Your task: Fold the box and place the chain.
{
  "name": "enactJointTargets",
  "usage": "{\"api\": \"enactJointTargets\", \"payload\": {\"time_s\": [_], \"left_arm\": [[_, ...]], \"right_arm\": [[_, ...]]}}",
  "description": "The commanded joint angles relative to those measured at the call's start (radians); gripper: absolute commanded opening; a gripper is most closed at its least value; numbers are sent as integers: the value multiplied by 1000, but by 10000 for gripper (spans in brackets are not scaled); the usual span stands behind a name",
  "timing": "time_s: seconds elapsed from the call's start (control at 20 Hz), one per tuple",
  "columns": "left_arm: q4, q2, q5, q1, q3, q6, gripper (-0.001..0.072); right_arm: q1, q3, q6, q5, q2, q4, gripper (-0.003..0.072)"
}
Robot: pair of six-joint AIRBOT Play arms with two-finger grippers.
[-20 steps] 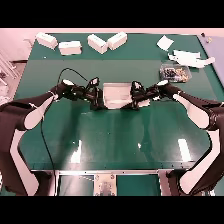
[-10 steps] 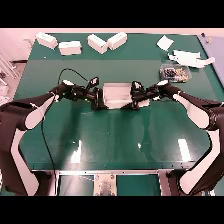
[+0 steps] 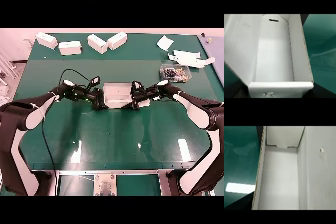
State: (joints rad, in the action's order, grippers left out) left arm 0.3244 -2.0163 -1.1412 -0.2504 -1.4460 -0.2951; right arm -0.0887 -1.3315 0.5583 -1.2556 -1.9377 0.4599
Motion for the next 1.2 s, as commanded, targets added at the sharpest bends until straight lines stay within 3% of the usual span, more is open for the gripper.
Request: {"api": "enactJointTargets", "payload": {"time_s": [0.0,0.45,0.8,1.15], "left_arm": [[6,0,11,-6,-3,14,720],[10,0,-27,-6,-3,-45,712],[16,0,-31,-6,-3,-34,600],[18,0,-23,-6,-16,-71,602]], "right_arm": [[-1,0,0,-2,0,0,569],[-1,0,0,-2,0,0,569],[-1,0,0,-2,0,0,569],[-1,0,0,-2,0,0,569]]}}
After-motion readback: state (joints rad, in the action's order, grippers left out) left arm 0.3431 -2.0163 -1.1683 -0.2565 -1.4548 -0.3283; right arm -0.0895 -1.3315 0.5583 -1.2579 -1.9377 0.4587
